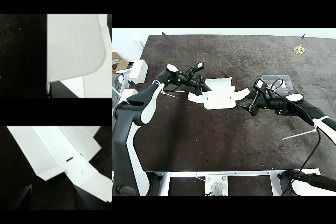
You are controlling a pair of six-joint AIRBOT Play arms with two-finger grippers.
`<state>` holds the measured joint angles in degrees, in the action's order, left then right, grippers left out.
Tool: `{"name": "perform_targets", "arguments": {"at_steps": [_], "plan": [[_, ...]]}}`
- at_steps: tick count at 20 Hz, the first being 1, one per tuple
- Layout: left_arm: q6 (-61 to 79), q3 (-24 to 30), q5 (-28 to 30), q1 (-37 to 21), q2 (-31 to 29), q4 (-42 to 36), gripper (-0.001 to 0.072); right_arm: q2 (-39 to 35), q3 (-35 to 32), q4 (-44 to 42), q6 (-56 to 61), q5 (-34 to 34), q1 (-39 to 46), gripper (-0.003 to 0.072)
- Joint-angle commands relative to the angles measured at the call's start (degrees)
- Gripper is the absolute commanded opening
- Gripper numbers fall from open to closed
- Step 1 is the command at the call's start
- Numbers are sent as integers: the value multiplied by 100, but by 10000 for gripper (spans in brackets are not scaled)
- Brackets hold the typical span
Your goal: Fold the box and place the chain.
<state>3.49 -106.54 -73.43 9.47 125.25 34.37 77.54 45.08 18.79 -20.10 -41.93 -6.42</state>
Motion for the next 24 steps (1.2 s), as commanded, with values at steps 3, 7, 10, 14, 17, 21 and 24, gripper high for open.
{"name": "perform_targets", "arguments": {"at_steps": [3,7,10,14,17,21,24], "plan": [[0,2,-2,0,4,-13,13,688,780,1126,-350,-256,-389,684],[0,2,-2,0,4,-13,13,1104,1139,1744,-358,-398,-535,683],[0,2,-2,0,7,-33,13,1355,1377,1751,-501,-352,-756,681],[-2,2,-11,0,7,-50,13,1657,1539,1954,-603,-35,-979,680],[0,2,-94,0,7,-50,13,1711,1539,1926,-605,448,-979,679],[0,2,-114,0,7,-48,12,1718,1591,1657,-608,807,-981,641],[0,2,-116,0,4,-48,13,1720,1812,1661,-605,789,-946,641]]}}
